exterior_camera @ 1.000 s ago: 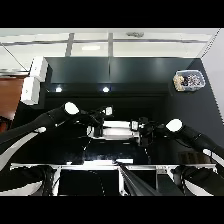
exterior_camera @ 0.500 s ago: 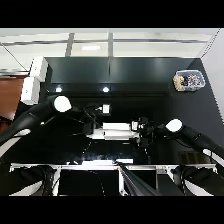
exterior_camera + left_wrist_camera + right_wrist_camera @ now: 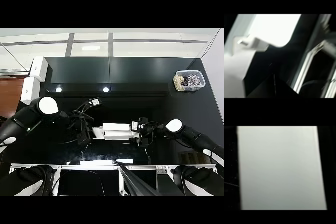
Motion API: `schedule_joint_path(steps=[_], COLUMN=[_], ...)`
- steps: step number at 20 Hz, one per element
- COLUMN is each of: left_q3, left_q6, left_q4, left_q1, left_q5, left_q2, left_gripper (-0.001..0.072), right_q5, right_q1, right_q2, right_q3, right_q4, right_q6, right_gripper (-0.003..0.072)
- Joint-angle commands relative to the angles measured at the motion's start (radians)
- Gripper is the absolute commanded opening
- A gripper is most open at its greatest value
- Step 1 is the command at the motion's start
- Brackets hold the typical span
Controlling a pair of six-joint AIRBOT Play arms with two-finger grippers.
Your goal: Fold the box and place the chain.
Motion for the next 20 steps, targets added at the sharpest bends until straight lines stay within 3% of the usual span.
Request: schedule_joint_path(steps=[1,5,7,10,14,20], left_q3=[-0.070,-0.098,-0.098,-0.096,-0.069,-0.042], left_q6=[0.011,0.104,0.108,0.158,0.236,0.245], left_q4=[-0.301,-0.436,-0.447,-0.428,-0.418,-0.295], left_q1=[0.003,0.002,0.002,0.002,0.000,-0.043], left_q5=[0.185,0.519,0.626,0.600,0.434,0.454], left_q2=[0.005,0.002,-0.007,-0.067,-0.185,-0.280], left_gripper=[0.0030,0.0031,0.0031,0.0031,0.0030,0.0030], right_q5=[-0.001,-0.001,-0.001,-0.001,-0.002,-0.002], right_q1=[0.000,0.000,0.000,0.000,0.000,0.000], right_q2=[0.000,0.000,0.000,0.000,0.000,0.000], right_q3=[0.000,0.000,0.000,0.000,0.000,0.000], right_q4=[0.000,0.000,0.000,0.000,0.001,0.001], right_q6=[0.000,0.000,0.000,0.000,0.000,0.000], right_gripper=[0.0431,0.0432,0.0431,0.0432,0.0431,0.0432])
